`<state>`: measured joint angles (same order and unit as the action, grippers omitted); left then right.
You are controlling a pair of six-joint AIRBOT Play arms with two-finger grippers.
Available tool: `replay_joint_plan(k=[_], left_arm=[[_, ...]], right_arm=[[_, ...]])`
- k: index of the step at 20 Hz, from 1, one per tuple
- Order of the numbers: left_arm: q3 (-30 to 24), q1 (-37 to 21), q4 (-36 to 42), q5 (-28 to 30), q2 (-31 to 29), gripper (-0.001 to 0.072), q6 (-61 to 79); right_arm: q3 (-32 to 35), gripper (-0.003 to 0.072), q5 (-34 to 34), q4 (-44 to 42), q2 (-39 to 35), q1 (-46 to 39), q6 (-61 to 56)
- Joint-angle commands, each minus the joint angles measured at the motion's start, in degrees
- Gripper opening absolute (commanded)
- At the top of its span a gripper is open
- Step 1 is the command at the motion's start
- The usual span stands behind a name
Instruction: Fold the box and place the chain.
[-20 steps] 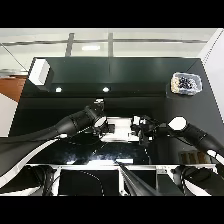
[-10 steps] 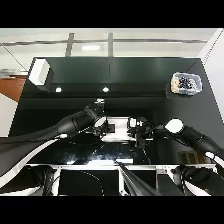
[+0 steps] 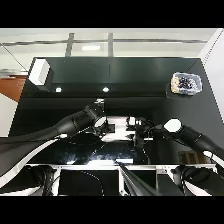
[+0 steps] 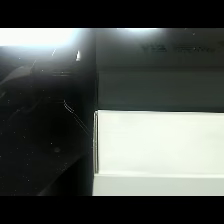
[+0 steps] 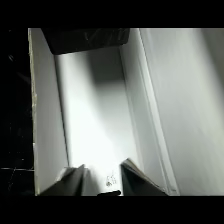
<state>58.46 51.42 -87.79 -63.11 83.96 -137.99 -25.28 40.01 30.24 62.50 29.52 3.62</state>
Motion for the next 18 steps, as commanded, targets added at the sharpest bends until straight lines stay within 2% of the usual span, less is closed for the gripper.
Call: replay_joint_plan(k=[1,2,5,6,7,8,9,10,11,14,18], left_arm=[[0.0,0.0,0.0,0.1,0.0,0.0027,-0.1],[0.0,0.0,0.0,0.0,0.0,0.0027,-0.1],[0.0,0.0,0.0,0.1,0.0,0.0027,-0.1],[0.0,0.0,0.0,0.1,0.0,0.0028,-0.1],[0.0,0.0,0.0,0.1,0.0,0.0027,-0.1],[0.0,0.0,0.0,0.1,0.0,0.0027,-0.1],[0.0,0.0,-0.1,0.1,0.0,0.0027,0.0],[0.0,0.0,-0.1,0.2,0.0,0.0028,-0.1],[0.0,0.0,-0.2,0.4,0.0,0.0028,-0.1],[0.0,0.0,-0.2,1.2,0.0,0.0028,-0.1],[0.0,0.0,-0.2,1.1,0.0,0.0028,0.0]], right_arm=[[0.0,0.0216,-0.9,-0.1,0.2,0.0,0.0],[0.0,0.0167,-0.9,0.0,0.2,0.0,0.0],[0.0,0.0169,-0.9,0.0,0.2,0.0,0.0],[0.0,0.0315,-1.5,0.0,0.2,0.0,0.0],[0.0,0.0413,-2.1,0.0,0.2,0.0,0.0],[0.0,0.0246,-2.7,0.0,0.2,0.0,0.0],[0.0,0.0156,-3.2,0.0,0.2,-0.1,0.0],[0.0,0.0139,-3.4,0.0,0.1,-0.1,0.0],[0.0,0.0057,-3.7,0.3,-0.2,-0.1,-0.2],[-0.1,0.0054,-3.7,0.6,-4.2,-2.3,-6.1],[-0.8,0.0054,5.6,5.6,-15.1,-13.7,-19.2]])
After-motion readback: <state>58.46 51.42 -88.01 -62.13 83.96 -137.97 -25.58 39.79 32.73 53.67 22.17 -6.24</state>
